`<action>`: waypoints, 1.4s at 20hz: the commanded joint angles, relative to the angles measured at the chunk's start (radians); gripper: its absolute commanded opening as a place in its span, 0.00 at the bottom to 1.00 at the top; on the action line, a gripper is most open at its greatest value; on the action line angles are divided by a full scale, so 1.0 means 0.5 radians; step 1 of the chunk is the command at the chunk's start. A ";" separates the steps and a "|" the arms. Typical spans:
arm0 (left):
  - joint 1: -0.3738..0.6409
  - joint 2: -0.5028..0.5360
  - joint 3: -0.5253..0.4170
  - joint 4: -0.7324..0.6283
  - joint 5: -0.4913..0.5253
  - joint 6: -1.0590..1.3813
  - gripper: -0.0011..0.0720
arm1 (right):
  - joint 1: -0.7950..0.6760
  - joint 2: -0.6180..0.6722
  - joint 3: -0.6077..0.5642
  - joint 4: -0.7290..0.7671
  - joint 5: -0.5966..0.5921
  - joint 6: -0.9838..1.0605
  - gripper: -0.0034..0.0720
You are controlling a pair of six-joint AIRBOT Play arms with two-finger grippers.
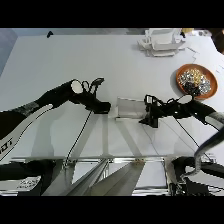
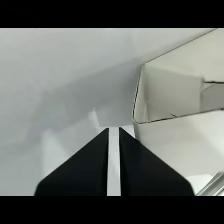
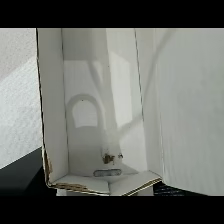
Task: Fold the box and place the chain.
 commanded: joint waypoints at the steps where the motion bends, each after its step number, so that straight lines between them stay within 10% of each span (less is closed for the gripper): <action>1: -0.024 0.078 0.002 -0.011 0.015 0.035 0.17 | 0.001 0.000 0.001 0.001 0.001 0.000 0.59; 8: -0.108 0.103 0.005 -0.072 0.061 0.057 0.24 | 0.001 0.000 0.001 0.001 0.001 0.000 0.59; 11: -0.113 0.114 0.031 -0.067 0.068 0.057 0.42 | 0.001 0.000 0.001 0.001 0.001 0.000 0.59; 28: -0.106 0.128 0.031 -0.046 0.061 -0.013 0.42 | 0.001 0.000 0.001 0.001 0.001 0.000 0.59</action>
